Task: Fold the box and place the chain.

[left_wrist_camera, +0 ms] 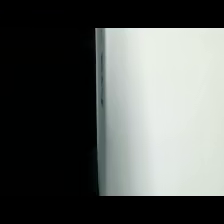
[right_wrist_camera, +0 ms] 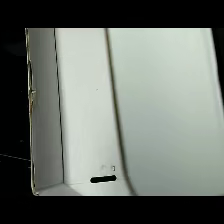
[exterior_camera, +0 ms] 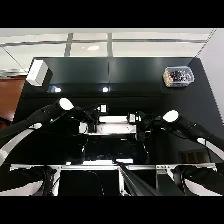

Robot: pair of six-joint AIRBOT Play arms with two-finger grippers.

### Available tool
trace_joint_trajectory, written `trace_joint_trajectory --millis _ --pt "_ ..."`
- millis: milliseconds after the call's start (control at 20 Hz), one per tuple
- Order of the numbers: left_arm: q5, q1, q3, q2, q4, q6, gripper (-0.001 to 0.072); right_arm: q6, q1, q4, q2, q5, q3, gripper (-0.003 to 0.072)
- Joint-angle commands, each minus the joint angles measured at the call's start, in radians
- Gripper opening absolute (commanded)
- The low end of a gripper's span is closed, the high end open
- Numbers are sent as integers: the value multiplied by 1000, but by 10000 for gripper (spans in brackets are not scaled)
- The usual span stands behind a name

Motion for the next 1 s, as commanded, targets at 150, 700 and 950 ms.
trace_joint_trajectory --millis 150,700,950 --pt "5 -1 0 -1 5 0 26 -6 -3 0 -8 1 1 714" --pt "5 -1 0 -1 5 0 26 41 13 -34 -23 -19 15 714" --pt "4 -1 0 -1 5 0 25 86 47 -100 -37 -30 28 714"
